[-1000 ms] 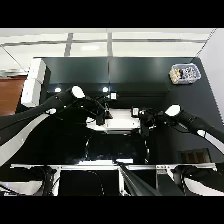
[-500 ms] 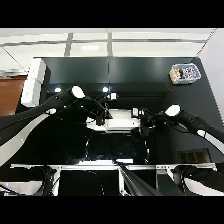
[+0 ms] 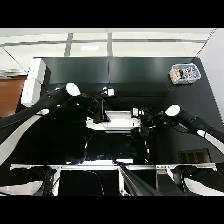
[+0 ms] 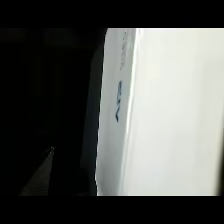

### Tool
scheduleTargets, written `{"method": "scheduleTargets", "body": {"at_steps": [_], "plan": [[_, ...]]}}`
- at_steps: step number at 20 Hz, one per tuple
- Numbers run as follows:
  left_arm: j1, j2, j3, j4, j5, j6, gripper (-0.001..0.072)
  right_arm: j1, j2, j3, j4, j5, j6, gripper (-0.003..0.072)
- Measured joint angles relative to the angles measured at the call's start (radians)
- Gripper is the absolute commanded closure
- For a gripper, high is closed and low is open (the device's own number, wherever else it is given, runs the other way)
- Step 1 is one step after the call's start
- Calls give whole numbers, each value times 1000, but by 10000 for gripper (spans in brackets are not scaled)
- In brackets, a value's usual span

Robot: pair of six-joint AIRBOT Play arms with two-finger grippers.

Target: Fold the box and place the chain.

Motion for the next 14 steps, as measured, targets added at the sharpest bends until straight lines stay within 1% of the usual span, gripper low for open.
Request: {"method": "scheduleTargets", "body": {"at_steps": [2, 3, 4, 5, 6, 8, 9, 10, 11, 12, 14], "plan": [[18, 53, 0, 63, -56, -90, 90, 0, 0, 0, 0, 0, 0, 180], [27, 84, 0, 103, -76, -142, 92, 0, 0, 0, 0, 0, 0, 208], [35, 121, 0, 153, -100, -202, 167, 0, 0, 0, 0, 0, 0, 261], [43, 156, 0, 204, -136, -258, 434, 0, 0, 0, 0, 0, 0, 261], [51, 186, 0, 241, -167, -311, 684, 0, 0, 0, 0, 0, 0, 261], [65, 227, -5, 264, -251, -394, 685, 0, 0, 0, -1, 0, 0, 261], [68, 240, -17, 246, -301, -426, 685, 0, 0, 0, -1, 0, 0, 261], [67, 248, -38, 200, -332, -448, 685, 0, 0, 0, -1, 0, 0, 261], [61, 253, -66, 147, -338, -462, 685, 0, 0, 0, -1, 0, 0, 261], [51, 257, -104, 88, -313, -471, 685, 0, 0, 0, -1, 0, 0, 261], [31, 261, -169, -42, -200, -461, 684, 0, 0, 0, -1, 0, 0, 262]]}}
